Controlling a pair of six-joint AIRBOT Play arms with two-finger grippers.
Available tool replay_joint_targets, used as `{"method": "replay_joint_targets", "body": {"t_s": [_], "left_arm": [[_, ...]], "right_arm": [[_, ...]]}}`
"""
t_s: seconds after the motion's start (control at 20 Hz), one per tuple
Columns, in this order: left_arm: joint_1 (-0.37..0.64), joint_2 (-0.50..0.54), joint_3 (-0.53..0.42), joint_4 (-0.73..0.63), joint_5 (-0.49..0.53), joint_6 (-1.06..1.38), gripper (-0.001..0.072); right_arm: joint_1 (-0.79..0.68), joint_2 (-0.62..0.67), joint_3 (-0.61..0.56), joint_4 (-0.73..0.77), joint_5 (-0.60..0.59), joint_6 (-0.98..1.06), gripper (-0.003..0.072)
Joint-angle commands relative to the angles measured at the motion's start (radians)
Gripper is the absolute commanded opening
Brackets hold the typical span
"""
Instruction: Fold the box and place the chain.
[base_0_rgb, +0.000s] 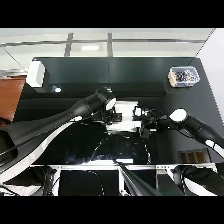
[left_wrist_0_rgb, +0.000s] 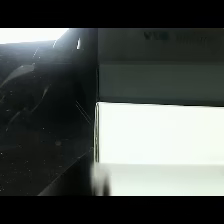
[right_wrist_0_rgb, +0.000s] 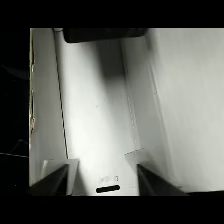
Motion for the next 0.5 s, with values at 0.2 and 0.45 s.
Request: {"method": "replay_joint_targets", "body": {"t_s": [0.2,0.45], "left_arm": [[0.001,-0.001,0.000,0.001,-0.001,0.000,0.0021],[0.000,-0.001,0.000,0.001,-0.001,0.000,0.0021]], "right_arm": [[-0.054,0.070,0.014,-0.171,0.020,0.459,0.0015],[-0.370,0.223,0.050,-0.583,0.117,1.281,0.0015]]}}
